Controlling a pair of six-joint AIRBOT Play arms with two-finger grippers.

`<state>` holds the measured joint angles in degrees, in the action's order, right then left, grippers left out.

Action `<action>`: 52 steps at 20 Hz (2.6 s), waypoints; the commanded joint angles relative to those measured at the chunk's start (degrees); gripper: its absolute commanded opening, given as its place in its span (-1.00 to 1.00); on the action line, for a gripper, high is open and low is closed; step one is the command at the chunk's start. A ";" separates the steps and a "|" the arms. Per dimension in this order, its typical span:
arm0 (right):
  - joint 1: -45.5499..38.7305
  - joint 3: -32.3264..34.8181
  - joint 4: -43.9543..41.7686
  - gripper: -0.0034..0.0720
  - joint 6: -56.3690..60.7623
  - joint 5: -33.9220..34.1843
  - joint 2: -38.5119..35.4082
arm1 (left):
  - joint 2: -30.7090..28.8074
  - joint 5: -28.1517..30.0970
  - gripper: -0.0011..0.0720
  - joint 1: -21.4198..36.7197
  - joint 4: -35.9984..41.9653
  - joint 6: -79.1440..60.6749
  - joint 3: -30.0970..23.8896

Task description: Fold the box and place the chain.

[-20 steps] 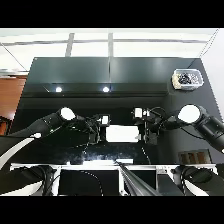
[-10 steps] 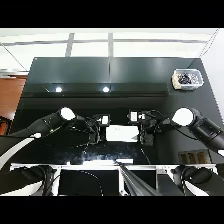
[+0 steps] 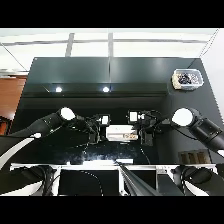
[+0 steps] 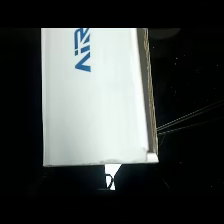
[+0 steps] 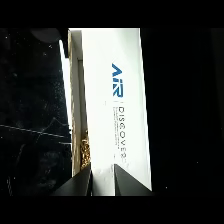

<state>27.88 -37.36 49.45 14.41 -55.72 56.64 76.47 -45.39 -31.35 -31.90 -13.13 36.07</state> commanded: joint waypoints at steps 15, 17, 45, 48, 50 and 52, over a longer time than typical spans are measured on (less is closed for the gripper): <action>0.04 0.02 -0.09 -0.25 0.81 -1.64 0.07 | 0.04 -0.02 -0.06 -0.04 -0.02 -0.02 0.00; 0.04 0.04 -0.09 -0.25 0.81 -1.62 0.17 | 0.04 0.00 -0.06 -0.04 -0.02 -0.02 0.00; -5.25 6.38 -28.70 -0.87 47.95 1.07 -1.88 | 0.04 0.00 -0.06 -0.04 -0.02 -0.02 0.00; -5.25 6.38 -27.78 -0.87 47.95 0.87 3.48 | 0.04 -0.02 -0.06 -0.04 -0.04 -0.02 0.00; -5.25 6.38 -27.45 -0.87 47.93 1.22 6.29 | 0.04 0.00 -0.06 -0.04 -0.02 -0.02 0.00; -5.25 6.38 -24.96 -0.87 48.00 1.09 8.28 | 0.04 0.00 -0.06 -0.04 -0.02 -0.02 0.00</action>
<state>22.63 -31.09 23.70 61.71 -54.78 61.58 76.47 -45.41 -31.35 -31.92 -13.13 36.10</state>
